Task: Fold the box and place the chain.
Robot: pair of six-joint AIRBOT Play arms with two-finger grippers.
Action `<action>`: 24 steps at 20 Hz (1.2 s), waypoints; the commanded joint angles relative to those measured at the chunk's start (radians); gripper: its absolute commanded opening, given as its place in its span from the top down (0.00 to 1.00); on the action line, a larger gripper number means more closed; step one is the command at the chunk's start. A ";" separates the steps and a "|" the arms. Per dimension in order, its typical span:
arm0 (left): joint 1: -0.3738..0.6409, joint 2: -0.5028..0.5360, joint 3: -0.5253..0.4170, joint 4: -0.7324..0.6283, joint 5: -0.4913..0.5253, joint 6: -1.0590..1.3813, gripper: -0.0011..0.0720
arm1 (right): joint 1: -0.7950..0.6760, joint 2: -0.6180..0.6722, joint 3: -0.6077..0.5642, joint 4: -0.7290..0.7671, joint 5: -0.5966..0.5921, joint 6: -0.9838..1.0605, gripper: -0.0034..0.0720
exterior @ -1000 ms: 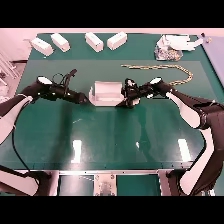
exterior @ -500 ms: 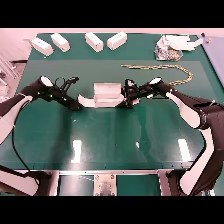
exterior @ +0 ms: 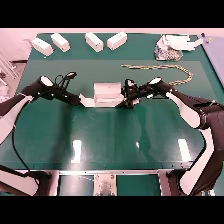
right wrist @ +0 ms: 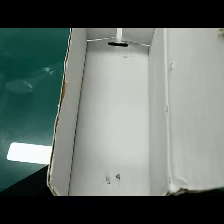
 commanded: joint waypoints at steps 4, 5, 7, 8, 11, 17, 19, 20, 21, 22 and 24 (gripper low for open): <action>-0.026 0.001 0.002 -0.213 -0.062 0.081 0.96 | 0.000 0.000 0.000 0.000 0.000 0.000 0.19; -0.038 0.003 0.003 -0.212 -0.057 0.082 0.96 | 0.000 0.000 0.000 0.000 0.000 0.000 0.19; -0.043 0.005 0.015 -0.204 -0.030 0.079 0.96 | 0.000 0.000 0.000 0.000 0.001 0.000 0.19; -0.043 0.005 0.029 -0.196 -0.021 0.061 0.96 | 0.000 0.000 0.000 0.000 0.000 0.000 0.19; -0.043 0.005 0.077 -0.185 -0.049 -0.007 0.96 | 0.000 0.000 0.000 0.000 0.000 0.000 0.19; -0.043 0.010 0.092 -0.173 -0.063 -0.035 0.87 | 0.000 0.000 0.000 0.000 0.000 0.000 0.19; -0.043 0.010 0.092 -0.174 -0.067 -0.038 0.85 | 0.000 0.000 0.000 0.000 0.000 0.000 0.19; -0.043 0.010 0.092 -0.174 -0.074 -0.049 0.84 | 0.000 0.000 0.000 0.000 0.000 0.000 0.19; -0.043 0.010 0.092 -0.174 -0.074 -0.055 0.75 | 0.000 0.000 0.000 0.000 0.000 0.000 0.19; -0.043 0.010 0.092 -0.174 -0.074 -0.055 0.75 | 0.000 0.000 0.000 0.000 0.000 0.000 0.19; -0.043 0.010 0.085 -0.177 -0.071 -0.055 0.75 | 0.000 0.000 0.000 0.000 0.000 0.000 0.19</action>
